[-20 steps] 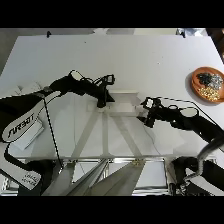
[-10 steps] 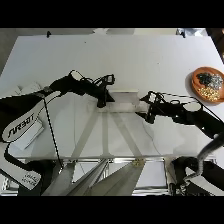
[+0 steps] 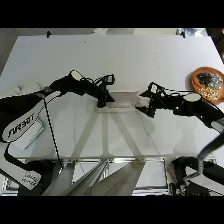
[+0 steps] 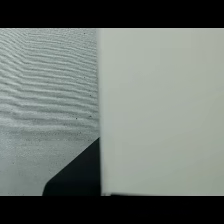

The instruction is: Fold the box and place the chain.

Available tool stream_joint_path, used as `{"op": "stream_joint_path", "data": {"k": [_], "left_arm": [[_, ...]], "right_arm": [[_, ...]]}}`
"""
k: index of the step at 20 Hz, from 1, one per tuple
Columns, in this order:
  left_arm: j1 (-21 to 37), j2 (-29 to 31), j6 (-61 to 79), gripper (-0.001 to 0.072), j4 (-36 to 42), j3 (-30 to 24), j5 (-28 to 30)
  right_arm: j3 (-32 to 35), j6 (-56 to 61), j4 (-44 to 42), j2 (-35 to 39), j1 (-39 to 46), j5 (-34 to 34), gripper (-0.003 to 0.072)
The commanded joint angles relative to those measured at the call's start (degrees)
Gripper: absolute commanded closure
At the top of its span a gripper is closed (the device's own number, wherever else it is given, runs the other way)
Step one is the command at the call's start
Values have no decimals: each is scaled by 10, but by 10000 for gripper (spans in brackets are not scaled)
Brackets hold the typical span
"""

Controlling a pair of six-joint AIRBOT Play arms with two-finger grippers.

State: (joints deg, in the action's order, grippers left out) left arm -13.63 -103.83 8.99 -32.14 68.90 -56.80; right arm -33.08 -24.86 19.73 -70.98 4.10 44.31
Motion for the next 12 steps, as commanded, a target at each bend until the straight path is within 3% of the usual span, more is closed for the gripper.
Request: {"op": "stream_joint_path", "data": {"k": [1,5,12], "left_arm": [[0,0,0,700,0,0,0],[0,0,0,700,0,0,0],[0,0,0,700,0,0,0]], "right_arm": [[-40,9,10,-35,7,51,15],[-70,49,85,-71,16,94,15],[-109,56,92,-125,17,132,15]]}}
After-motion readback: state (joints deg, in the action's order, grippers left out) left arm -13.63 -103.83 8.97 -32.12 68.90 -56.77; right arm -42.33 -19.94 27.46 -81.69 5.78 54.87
